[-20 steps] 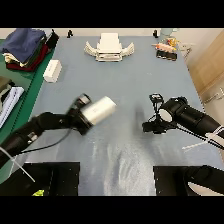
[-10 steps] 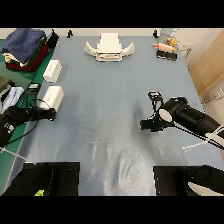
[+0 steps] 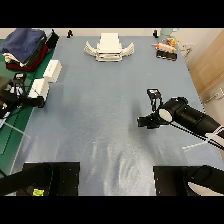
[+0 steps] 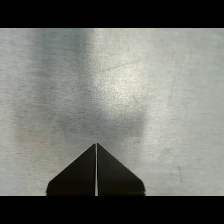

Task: Fold the box.

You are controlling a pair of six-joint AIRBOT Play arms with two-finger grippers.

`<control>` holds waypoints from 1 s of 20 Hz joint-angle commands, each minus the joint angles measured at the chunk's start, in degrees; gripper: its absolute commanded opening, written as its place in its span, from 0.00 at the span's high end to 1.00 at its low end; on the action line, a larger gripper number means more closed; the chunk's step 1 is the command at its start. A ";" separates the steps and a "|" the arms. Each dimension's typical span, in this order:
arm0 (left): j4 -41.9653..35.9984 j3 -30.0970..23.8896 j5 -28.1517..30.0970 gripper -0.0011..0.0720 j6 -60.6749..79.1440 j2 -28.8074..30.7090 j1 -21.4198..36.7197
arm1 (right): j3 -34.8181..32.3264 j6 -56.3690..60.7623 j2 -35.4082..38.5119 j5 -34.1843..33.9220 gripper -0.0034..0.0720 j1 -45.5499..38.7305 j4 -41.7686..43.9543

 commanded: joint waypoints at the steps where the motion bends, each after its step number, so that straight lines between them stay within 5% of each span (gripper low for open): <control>1: -1.18 6.75 4.42 0.41 -0.07 -8.57 -2.40 | 0.04 -0.09 -0.04 -1.66 0.95 0.00 0.04; 11: -2.23 30.34 2.21 0.41 -2.12 -28.96 -6.40 | 0.04 -0.09 -0.04 -4.09 0.95 0.00 0.13; 20: -2.19 34.91 1.11 0.41 -2.58 -33.97 -6.78 | 0.04 -0.09 -0.04 -6.05 0.95 0.02 0.42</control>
